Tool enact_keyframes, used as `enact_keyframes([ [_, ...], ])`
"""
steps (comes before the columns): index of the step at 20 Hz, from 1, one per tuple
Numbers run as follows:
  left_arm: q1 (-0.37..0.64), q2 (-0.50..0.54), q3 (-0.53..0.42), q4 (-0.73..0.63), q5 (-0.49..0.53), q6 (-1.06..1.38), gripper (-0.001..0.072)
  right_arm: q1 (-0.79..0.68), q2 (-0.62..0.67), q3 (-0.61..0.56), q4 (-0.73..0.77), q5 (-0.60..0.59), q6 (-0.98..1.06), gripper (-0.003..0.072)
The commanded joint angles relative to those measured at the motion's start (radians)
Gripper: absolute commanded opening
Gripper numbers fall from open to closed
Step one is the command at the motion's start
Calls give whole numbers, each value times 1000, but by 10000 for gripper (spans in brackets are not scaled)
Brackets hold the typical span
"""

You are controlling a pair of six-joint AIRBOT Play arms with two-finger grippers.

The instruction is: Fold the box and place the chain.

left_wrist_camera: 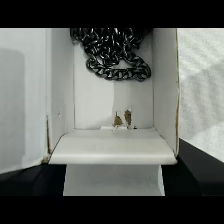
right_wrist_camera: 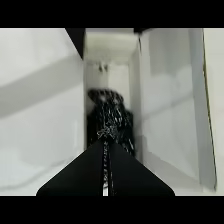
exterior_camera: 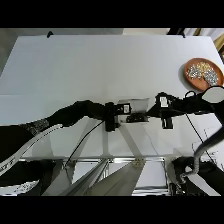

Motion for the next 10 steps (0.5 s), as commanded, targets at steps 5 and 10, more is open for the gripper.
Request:
enact_keyframes([
  [5,0,0,0,0,1,0,152,159,-3,-51,43,-306,122,12],
  [10,0,0,0,0,1,0,152,158,-16,-51,-14,-343,262,203],
])
